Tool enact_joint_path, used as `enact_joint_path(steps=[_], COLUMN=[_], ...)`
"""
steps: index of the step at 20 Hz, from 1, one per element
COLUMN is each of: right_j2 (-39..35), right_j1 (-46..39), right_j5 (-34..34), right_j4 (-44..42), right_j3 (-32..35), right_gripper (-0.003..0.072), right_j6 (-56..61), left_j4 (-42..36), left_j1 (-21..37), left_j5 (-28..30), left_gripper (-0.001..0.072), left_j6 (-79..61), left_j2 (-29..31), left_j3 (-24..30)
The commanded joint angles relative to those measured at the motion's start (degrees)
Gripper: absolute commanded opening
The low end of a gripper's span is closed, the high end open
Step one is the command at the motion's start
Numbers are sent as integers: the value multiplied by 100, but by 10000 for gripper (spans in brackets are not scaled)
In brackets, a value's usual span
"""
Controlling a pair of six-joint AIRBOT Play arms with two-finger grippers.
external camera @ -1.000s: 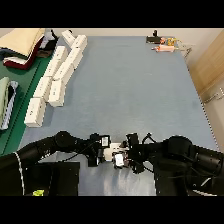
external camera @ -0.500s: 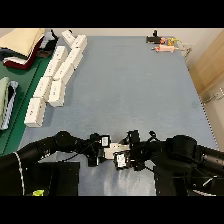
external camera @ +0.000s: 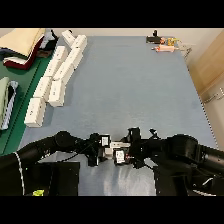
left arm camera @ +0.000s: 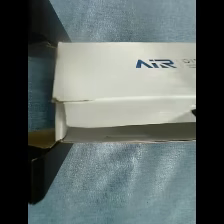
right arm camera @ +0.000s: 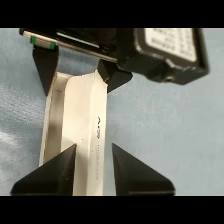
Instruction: Fold the box.
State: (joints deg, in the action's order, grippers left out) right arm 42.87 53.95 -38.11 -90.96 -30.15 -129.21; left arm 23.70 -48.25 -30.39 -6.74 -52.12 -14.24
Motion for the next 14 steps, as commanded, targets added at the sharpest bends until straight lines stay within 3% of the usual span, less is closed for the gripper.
enact_joint_path(steps=[1,7,9,14], right_j2=[120,302,302,302], right_j1=[0,0,0,0], right_j5=[-400,-527,-527,-529], right_j4=[-306,-599,-601,-621], right_j3=[-13,-13,-13,-13], right_gripper=[280,276,151,163], right_j6=[68,68,68,68], left_j4=[4,4,4,4], left_j1=[0,0,0,0], left_j5=[-4,-4,-4,-4], left_gripper=[411,411,411,411], left_j6=[-7,-9,-9,-7], left_j2=[-2,-2,-2,-2], left_j3=[0,0,2,2])
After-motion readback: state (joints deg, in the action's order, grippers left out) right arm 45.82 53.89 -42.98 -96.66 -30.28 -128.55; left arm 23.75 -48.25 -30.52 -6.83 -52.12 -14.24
